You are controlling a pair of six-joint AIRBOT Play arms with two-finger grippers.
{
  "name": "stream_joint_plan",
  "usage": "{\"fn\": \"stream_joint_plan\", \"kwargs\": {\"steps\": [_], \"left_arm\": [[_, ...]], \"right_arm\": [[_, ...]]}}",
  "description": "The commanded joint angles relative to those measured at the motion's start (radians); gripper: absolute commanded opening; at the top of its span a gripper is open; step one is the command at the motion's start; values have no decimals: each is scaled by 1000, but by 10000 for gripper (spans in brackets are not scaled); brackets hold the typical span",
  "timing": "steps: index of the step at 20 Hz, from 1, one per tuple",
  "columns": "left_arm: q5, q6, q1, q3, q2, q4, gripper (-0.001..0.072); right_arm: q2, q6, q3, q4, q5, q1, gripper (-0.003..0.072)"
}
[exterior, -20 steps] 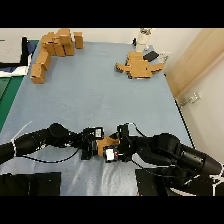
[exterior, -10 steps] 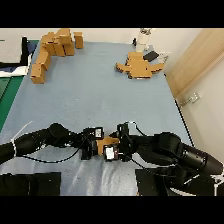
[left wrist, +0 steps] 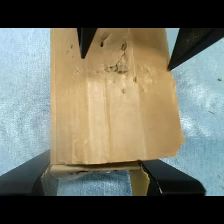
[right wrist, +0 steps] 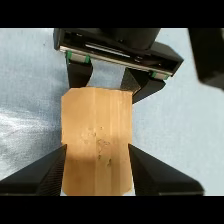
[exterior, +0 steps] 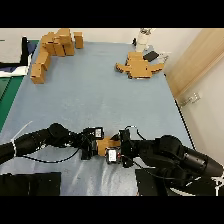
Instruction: Fold the box.
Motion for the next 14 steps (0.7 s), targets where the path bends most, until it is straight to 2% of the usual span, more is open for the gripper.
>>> {"fn": "stream_joint_plan", "kwargs": {"steps": [1, 14], "left_arm": [[0, 0, 0, 1, 0, 0, 498], [0, 0, 0, 1, 0, 0, 498]], "right_arm": [[-12, 0, -7, -22, 40, 0, 594], [-67, 11, -22, -21, 50, 1, 570]]}}
